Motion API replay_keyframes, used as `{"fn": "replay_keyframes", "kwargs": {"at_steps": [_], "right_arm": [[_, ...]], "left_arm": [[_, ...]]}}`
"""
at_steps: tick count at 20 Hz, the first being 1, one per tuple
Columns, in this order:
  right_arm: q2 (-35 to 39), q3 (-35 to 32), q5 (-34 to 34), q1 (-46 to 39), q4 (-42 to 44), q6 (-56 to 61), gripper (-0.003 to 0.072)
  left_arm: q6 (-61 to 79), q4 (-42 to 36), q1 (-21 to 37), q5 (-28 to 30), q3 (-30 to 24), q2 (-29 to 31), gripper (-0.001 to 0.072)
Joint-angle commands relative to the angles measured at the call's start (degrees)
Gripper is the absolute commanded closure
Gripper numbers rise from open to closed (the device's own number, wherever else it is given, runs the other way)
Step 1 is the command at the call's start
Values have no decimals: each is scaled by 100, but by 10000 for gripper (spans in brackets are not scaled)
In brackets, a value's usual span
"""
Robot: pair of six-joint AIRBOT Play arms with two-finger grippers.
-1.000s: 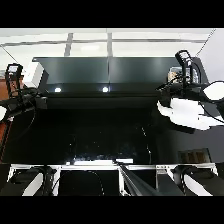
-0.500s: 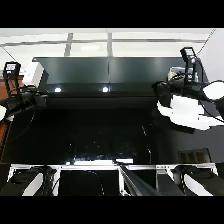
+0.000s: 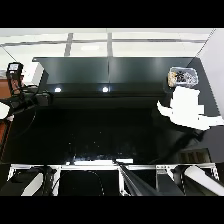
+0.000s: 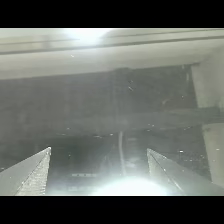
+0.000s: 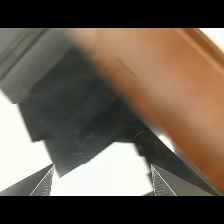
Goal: Fold the box and place the chain.
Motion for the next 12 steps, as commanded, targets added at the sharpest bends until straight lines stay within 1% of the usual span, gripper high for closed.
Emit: {"fn": "replay_keyframes", "kwargs": {"at_steps": [1,2,3,4,5,6,9,11,12], "right_arm": [[-857,472,1303,-1897,2153,-2031,-14],[-1290,697,2094,-2002,2575,-2723,-14],[-1744,933,2876,-1987,2656,-3034,-14],[-2118,1156,3274,-1923,2389,-3029,-14],[-2409,1331,3338,-1838,2109,-2874,-14],[-2625,1449,3333,-1731,2004,-2855,-14],[-3067,1751,3285,-1311,2004,-2970,-13],[-3357,1985,3550,-973,2022,-3056,-13],[-3427,2024,3613,-820,2020,-3145,51]], "left_arm": [[-4,-271,-4,-7,-2,-127,9],[-4,-385,-4,-4,-2,-173,9],[-11,-516,-4,0,-2,-201,9],[-9,-671,-4,7,-2,-221,9],[-11,-772,-4,4,-2,-225,9],[-11,-835,-4,2,-2,-225,9],[-11,-833,-2,4,-2,-236,9],[-17,-839,-4,-9,-2,-258,9],[-17,-841,-4,-13,-2,-260,9]]}}
